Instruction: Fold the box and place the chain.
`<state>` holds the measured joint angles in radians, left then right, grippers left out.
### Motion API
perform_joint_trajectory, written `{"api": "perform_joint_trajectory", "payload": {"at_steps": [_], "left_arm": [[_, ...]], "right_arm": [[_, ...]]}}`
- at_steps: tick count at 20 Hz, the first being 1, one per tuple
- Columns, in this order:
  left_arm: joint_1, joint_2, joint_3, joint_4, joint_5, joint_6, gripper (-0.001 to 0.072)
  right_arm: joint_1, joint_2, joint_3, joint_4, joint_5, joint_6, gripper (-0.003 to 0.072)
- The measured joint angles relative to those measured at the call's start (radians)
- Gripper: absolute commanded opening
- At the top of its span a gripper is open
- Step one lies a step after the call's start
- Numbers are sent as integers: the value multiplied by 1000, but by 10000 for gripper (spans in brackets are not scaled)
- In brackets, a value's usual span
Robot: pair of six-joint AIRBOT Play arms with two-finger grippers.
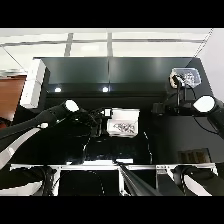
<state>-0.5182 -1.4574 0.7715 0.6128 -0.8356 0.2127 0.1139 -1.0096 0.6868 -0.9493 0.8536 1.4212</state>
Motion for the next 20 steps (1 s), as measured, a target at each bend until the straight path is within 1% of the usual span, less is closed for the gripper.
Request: {"api": "perform_joint_trajectory", "payload": {"at_steps": [4, 7, 10, 12, 15, 16, 17, 20], "left_arm": [[0, 0, 0, 1, 1, 0, 333], [0, 0, 0, 1, 1, 1, 334], [0, 0, 0, 1, 2, 1, 334], [0, 0, 0, 2, 2, 0, 334], [0, 0, 0, 2, 2, 1, 334], [0, 0, 0, 2, 2, 0, 335], [0, 0, 0, 2, 1, 0, 334], [-2, 0, 0, 3, 0, 1, 334]], "right_arm": [[52, -64, 21, 122, -63, -62, 508], [96, -110, 51, 216, -68, -167, 508], [116, -130, 97, 243, -13, -346, 508], [123, -135, 135, 207, 49, -471, 508], [136, -140, 172, 154, 142, -604, 512], [145, -140, 178, 136, 167, -640, 652], [158, -140, 182, 113, 190, -673, 719], [200, -147, 187, 68, 203, -738, 718]]}}
